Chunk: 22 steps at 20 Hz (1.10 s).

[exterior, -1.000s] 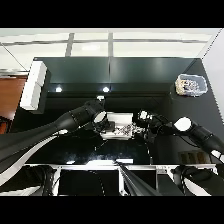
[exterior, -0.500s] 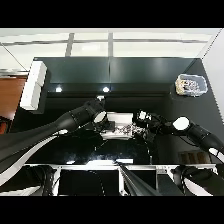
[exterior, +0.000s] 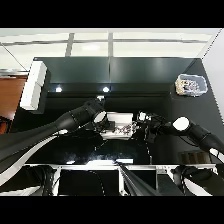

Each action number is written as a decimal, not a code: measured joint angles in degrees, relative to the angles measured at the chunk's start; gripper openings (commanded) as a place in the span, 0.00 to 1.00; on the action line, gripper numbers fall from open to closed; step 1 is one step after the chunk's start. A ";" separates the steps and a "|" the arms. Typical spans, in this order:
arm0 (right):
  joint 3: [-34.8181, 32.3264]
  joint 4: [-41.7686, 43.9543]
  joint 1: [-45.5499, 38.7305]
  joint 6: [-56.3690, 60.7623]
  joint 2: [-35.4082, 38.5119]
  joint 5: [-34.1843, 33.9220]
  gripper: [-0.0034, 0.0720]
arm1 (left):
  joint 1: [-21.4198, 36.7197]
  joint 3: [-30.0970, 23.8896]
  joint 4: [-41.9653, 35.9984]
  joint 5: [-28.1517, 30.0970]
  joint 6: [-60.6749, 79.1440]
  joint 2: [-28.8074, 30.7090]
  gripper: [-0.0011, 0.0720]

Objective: Fold the box and place the chain.

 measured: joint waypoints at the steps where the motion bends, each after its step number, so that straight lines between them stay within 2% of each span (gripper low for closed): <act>1: 0.31 0.28 -0.31 1.73 1.18 -0.20 0.06 | -0.02 0.00 0.00 -0.02 0.00 0.00 0.06; 5: 3.08 0.76 -2.62 12.11 8.39 2.47 0.06 | 0.00 0.00 0.00 -0.02 -0.02 -0.02 0.06; 11: 14.05 1.11 -5.62 27.58 17.55 17.03 0.06 | 0.00 0.00 0.00 -0.04 -0.07 -0.02 0.06; 14: 19.80 2.45 -6.01 32.65 18.93 23.50 0.05 | 0.00 0.00 0.00 -0.04 -0.09 -0.02 0.06; 17: 23.80 7.91 -6.14 35.34 19.39 26.99 0.06 | 0.00 0.00 0.00 -0.04 -0.09 -0.02 0.06; 19: 25.05 12.79 -5.88 36.28 18.97 28.52 0.06 | -0.02 0.00 0.00 -0.04 -0.09 -0.02 0.06; 22: 25.00 15.63 -4.17 37.86 16.41 29.79 0.06 | -0.02 0.00 0.00 -0.04 -0.07 0.00 0.06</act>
